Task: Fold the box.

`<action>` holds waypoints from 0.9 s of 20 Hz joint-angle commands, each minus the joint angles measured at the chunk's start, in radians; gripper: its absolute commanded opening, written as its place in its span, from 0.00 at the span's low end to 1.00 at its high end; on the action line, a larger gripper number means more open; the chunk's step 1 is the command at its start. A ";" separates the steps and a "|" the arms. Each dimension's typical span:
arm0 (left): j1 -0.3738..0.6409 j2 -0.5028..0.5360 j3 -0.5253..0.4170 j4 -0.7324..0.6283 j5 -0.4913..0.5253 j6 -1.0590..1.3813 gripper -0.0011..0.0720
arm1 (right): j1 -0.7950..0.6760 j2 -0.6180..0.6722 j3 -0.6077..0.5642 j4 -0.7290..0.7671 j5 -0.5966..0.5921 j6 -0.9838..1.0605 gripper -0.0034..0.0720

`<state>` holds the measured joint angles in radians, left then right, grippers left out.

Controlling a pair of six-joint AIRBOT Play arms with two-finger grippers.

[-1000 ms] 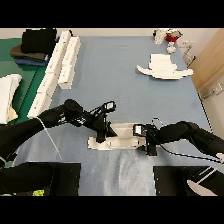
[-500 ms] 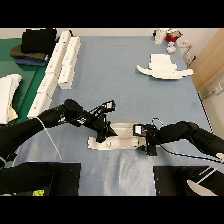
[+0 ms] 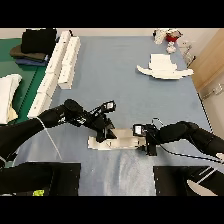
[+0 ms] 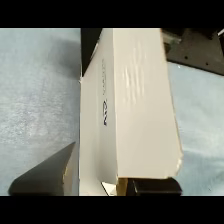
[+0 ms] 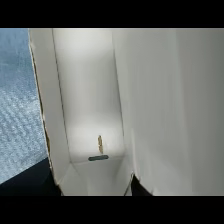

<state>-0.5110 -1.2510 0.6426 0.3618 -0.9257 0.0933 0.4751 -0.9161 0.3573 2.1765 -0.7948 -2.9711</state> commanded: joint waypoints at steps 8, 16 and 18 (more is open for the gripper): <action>0.086 0.181 0.002 0.321 -0.119 -0.644 0.52 | 0.000 0.001 0.001 0.000 0.000 0.000 0.66; -0.074 0.209 -0.034 0.101 -0.217 -1.059 0.03 | 0.000 0.001 0.001 0.000 0.000 0.000 0.66; -0.188 0.202 -0.024 0.088 -0.029 -1.114 0.03 | 0.000 0.001 0.001 0.000 0.000 0.000 0.66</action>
